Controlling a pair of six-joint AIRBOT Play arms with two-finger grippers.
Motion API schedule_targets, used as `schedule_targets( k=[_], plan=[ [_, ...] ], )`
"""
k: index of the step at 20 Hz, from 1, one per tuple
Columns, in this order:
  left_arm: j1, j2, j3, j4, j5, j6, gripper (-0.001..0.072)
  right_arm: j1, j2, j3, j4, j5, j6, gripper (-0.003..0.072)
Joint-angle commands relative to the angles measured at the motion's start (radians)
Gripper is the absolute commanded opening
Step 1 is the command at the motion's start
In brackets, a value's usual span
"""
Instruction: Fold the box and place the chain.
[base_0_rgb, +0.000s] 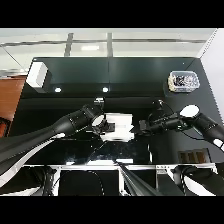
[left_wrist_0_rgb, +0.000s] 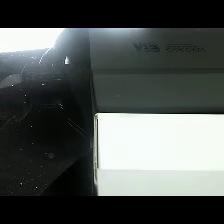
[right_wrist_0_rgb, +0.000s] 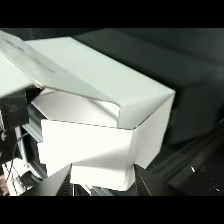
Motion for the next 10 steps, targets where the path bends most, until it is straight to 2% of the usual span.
schedule_targets(
  k=[1, 4, 5, 10],
  plan=[
    [0.000, -0.001, 0.000, 0.000, 0.002, 0.000, 0.0026, 0.050, 0.000, 0.006, -0.011, -0.067, 0.050, 0.0422],
    [0.000, -0.001, 0.000, 0.000, 0.003, 0.000, 0.0026, 0.097, 0.000, 0.041, -0.122, -0.089, 0.141, 0.0422],
    [0.000, -0.001, 0.000, 0.000, 0.003, 0.000, 0.0027, 0.113, 0.000, 0.059, -0.165, -0.095, 0.179, 0.0365],
    [0.000, -0.010, 0.000, 0.000, 0.003, 0.000, 0.0027, 0.195, -0.002, 0.134, -0.346, -0.109, 0.362, 0.0364]
  ],
)
